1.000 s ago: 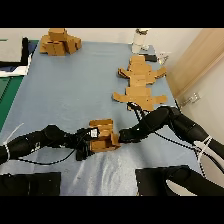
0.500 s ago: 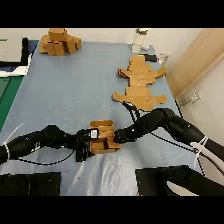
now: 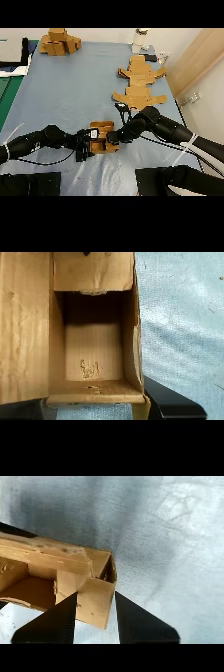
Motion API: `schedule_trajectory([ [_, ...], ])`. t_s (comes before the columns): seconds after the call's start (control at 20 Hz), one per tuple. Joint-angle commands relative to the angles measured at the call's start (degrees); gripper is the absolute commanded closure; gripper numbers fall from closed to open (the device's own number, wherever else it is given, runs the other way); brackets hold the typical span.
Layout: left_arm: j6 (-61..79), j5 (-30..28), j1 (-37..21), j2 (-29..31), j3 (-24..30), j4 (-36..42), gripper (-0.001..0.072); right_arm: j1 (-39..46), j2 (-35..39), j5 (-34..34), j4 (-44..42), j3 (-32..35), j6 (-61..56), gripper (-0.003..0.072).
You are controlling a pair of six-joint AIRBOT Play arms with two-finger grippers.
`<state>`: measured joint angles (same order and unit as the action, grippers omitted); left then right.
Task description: Fold the box.
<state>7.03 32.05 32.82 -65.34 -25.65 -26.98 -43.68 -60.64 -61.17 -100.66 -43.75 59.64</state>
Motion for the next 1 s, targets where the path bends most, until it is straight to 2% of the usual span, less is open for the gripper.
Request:
schedule_trajectory([
  [0.0,0.02,-0.11,0.02,-0.04,0.00,0.00,0.0111,-4.37,-3.50,-4.90,6.62,-3.10,-8.90,0.0315],
  [0.15,0.00,-0.09,0.02,-0.04,0.02,0.00,0.0111,-6.69,-6.60,-8.35,11.41,-5.18,-12.26,0.0315],
  [0.55,0.00,-0.07,0.02,-0.04,0.02,0.00,0.0111,-7.41,-11.80,-8.37,8.63,-9.46,-12.52,0.0315],
  [0.85,0.00,-0.09,0.02,-0.04,0.02,0.00,0.0112,-10.67,-16.39,-8.87,8.90,-9.75,-16.79,0.0316],
  [0.9,0.02,-0.09,0.02,-0.04,0.02,0.00,0.0111,-10.67,-16.63,-8.85,9.20,-9.75,-17.40,0.0327],
  [0.95,0.00,-0.07,0.02,-0.04,0.02,0.00,0.0111,-10.67,-16.79,-8.90,9.66,-9.75,-17.66,0.0379],
])
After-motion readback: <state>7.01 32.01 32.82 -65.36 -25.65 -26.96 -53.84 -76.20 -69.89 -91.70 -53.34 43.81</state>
